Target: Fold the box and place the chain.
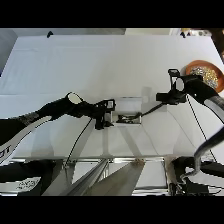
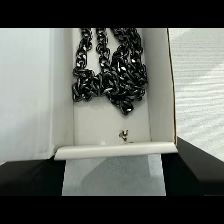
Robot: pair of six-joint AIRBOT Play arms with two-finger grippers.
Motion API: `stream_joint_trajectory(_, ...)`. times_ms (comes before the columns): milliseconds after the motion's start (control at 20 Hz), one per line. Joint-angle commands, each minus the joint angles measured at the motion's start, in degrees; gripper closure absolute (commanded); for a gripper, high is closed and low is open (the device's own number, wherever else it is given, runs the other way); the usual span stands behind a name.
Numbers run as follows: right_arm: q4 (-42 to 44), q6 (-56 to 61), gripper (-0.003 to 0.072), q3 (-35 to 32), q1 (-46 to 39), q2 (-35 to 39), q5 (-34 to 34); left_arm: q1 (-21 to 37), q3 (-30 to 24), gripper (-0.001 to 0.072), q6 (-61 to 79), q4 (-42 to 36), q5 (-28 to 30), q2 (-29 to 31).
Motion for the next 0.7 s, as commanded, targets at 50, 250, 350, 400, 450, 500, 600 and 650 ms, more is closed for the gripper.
stream_joint_trajectory(50,0.0,0.0,0.0472,0.0,0.0,-1.5,0.6,0.0,0.0,0.0376,0.0,0.0,0.0,0.0)
stream_joint_trajectory(250,0.0,0.0,0.0503,0.0,0.0,-2.9,0.9,0.0,0.0,0.0376,0.0,0.0,0.0,0.0)
stream_joint_trajectory(350,0.0,0.0,0.0538,0.0,0.0,-2.9,1.3,0.0,0.0,0.0376,0.0,0.0,0.0,0.0)
stream_joint_trajectory(400,0.0,0.0,0.0615,0.0,0.0,-2.9,2.1,0.0,0.0,0.0376,0.0,0.0,0.0,0.0)
stream_joint_trajectory(450,0.0,-0.1,0.0669,0.0,0.0,-2.8,3.2,0.0,0.0,0.0376,0.0,0.0,0.0,0.0)
stream_joint_trajectory(500,0.0,-0.2,0.0669,0.0,0.0,-2.8,3.6,0.0,0.0,0.0376,0.0,0.0,0.0,0.0)
stream_joint_trajectory(600,0.0,-0.3,0.0669,0.0,0.0,-2.5,5.2,0.0,0.0,0.0376,0.0,0.0,0.0,0.0)
stream_joint_trajectory(650,0.0,-0.3,0.0669,0.0,0.0,-2.4,6.1,0.0,0.0,0.0376,0.0,0.0,0.0,0.0)
